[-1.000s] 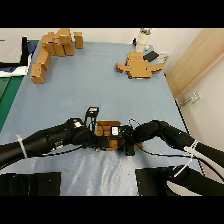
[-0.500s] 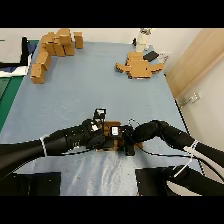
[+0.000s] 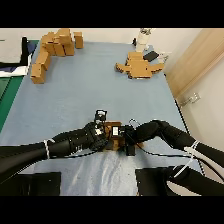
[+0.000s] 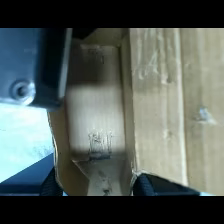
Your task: Fold the box.
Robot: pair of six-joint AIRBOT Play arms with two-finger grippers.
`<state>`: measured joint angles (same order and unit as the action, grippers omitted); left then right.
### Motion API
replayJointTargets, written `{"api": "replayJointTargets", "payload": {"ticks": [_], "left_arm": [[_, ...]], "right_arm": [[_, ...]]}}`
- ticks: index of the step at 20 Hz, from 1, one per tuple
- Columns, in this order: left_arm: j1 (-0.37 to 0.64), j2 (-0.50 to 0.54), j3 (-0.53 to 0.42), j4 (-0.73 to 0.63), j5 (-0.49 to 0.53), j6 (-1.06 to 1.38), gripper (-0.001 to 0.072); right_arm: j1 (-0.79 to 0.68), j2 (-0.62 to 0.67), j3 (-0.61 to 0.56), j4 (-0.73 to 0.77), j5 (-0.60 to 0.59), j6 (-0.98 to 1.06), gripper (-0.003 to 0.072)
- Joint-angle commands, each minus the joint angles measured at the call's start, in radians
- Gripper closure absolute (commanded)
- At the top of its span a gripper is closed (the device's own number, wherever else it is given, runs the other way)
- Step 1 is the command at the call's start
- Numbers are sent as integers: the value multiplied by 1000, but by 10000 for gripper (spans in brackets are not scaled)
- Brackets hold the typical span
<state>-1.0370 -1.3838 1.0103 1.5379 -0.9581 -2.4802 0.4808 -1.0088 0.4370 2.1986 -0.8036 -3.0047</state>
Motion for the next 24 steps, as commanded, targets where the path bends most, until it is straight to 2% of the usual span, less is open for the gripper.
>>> {"api": "replayJointTargets", "payload": {"ticks": [1, 2, 8, 11, 16, 18, 20, 22, 24], "left_arm": [[-4, 8, 4, 3, -47, -6, 205], [-2, 16, 5, 3, -61, -5, 170], [40, 92, 5, 3, -81, -6, 171], [73, 121, 5, 3, -135, -2, 171], [124, 158, 4, -23, -154, 68, 174], [159, 158, 4, -102, -153, 147, 261], [185, 158, 4, -141, -154, 209, 263], [205, 158, 4, -179, -165, 297, 697], [212, 158, 4, -202, -182, 454, 700]], "right_arm": [[1, -1, 0, 4, 1, 4, 186], [1, -1, 0, 4, 1, 4, 186], [1, -1, 0, 4, 1, 4, 186], [1, -1, 0, 4, 1, 4, 186], [1, -1, 0, 4, 1, 4, 186], [1, -1, 0, 4, 1, 4, 186], [1, -1, 0, 4, 1, 4, 186], [1, -1, 0, 4, 1, 4, 186], [1, -1, 0, 4, 1, 4, 186]]}}
